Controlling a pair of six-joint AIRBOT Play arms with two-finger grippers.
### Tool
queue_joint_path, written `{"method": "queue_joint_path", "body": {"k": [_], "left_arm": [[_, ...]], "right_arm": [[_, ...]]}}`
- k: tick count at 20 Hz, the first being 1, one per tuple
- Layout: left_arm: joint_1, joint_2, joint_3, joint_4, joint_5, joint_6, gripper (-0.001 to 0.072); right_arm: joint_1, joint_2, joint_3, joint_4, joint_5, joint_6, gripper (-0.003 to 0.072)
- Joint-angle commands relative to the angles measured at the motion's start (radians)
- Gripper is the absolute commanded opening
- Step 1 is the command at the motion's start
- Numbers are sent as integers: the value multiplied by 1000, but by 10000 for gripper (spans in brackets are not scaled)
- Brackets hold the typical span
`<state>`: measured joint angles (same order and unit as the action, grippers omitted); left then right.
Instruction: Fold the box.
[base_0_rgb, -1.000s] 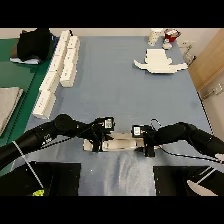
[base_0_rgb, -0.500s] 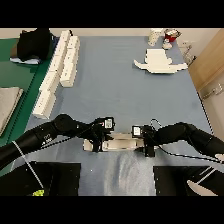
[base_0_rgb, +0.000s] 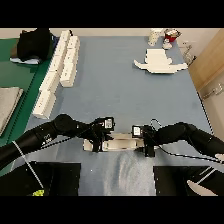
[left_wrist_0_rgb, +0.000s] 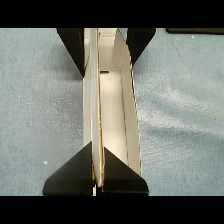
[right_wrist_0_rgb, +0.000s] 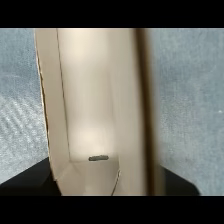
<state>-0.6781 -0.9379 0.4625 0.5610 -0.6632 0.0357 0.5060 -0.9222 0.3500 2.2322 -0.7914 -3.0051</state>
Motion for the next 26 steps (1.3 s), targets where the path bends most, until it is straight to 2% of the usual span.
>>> {"method": "queue_joint_path", "body": {"k": [1, 10, 11, 12, 13, 15, 16, 17, 19, 21, 22, 23, 24, 25, 26], "left_arm": [[0, 0, 0, 0, 2, 0, 14], [0, 0, 0, 0, 19, -19, 18], [0, 0, 0, 0, 20, -26, 137], [0, 0, 0, 0, 19, -28, 382], [0, 0, 0, 0, 21, -33, 423], [0, 2, 0, 3, 21, -50, 426], [5, 11, 1, 24, 24, -105, 496], [13, 27, 1, 58, 24, -191, 677], [47, 90, 1, 212, -19, -451, 692], [92, 177, 1, 414, -142, -778, 682], [111, 216, 1, 476, -223, -935, 483], [126, 249, 0, 501, -318, -1052, 156], [130, 275, 0, 489, -414, -1108, 14], [122, 288, -4, 425, -481, -1155, 15], [106, 291, -14, 322, -492, -1207, 14]], "right_arm": [[1, 0, 0, 0, -2, 1, 511], [1, 0, 0, 0, -2, 1, 511], [1, 0, 0, 0, -2, 1, 511], [1, 0, 0, 0, -2, 1, 511], [1, 0, 0, 0, -2, 1, 511], [1, 0, 0, 0, -2, 1, 511], [1, 0, 0, 0, -2, 1, 511], [1, 0, 0, 0, -2, 1, 511], [1, 0, 0, 0, -2, 1, 511], [1, 0, 0, 0, -2, 1, 511], [1, 0, 0, 0, -2, 1, 511], [1, 0, 0, 0, -2, 1, 511], [1, 0, 0, 0, -2, 1, 511], [1, 0, 0, 0, -2, 1, 511], [1, 0, 0, 0, -2, 1, 511]]}}
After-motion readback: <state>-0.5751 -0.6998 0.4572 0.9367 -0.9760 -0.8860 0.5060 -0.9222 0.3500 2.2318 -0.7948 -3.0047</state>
